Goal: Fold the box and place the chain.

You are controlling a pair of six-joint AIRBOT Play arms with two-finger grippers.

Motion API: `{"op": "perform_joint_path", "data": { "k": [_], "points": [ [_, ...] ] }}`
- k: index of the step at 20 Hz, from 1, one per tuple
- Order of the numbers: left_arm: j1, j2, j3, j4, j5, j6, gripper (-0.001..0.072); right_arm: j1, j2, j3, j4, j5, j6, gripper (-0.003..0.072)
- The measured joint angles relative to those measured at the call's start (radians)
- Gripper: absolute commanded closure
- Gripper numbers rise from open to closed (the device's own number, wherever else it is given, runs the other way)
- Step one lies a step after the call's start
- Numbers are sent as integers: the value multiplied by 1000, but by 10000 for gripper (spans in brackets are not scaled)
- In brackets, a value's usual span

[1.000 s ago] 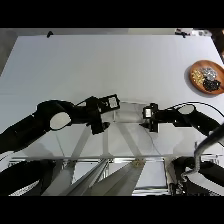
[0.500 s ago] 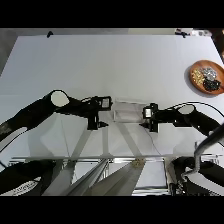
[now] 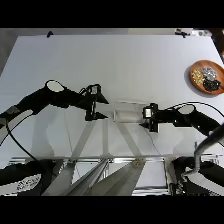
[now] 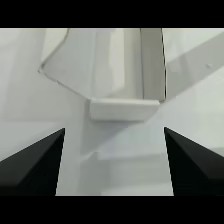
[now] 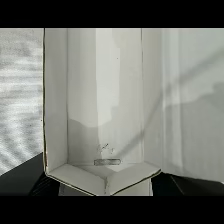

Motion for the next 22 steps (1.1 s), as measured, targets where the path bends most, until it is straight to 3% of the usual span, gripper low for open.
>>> {"op": "perform_joint_path", "data": {
  "k": [9, 22],
  "points": [
    [-12, -126, 55, 45, -52, 38, -5, 0, 0, 0, 0, 0, 0, 225],
    [-109, -167, 101, 71, 21, 10, -5, 0, 0, 0, 0, 0, 0, 225]
  ]
}}
